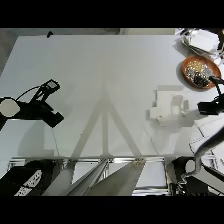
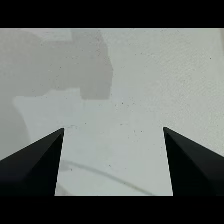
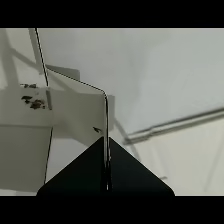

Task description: Fold the box and place the chain.

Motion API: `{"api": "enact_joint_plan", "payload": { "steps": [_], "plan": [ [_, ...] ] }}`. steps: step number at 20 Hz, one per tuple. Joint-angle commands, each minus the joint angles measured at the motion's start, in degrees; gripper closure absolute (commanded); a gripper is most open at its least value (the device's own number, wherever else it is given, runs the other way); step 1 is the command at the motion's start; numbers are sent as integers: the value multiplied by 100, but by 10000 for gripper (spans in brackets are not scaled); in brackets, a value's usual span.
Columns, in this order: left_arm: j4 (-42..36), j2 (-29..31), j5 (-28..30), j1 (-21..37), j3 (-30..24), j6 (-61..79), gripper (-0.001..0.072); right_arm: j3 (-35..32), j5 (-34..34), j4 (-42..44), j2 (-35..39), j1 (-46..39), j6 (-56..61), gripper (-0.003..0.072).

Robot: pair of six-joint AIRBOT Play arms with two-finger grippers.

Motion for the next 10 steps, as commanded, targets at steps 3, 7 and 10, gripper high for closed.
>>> {"api": "enact_joint_plan", "payload": {
  "steps": [3, 7, 10],
  "plan": [
    [0, 4, 0, 4, -2, 0, 19, -942, -833, 1945, 1296, 1272, -402, 679],
    [0, 4, 2, 4, -2, 0, 19, -1633, -1945, 2253, 1648, 2787, 74, 679],
    [-2, 4, 9, 4, -2, 0, 19, -1858, -2540, 2240, 1646, 3609, 516, 678]
  ]
}}
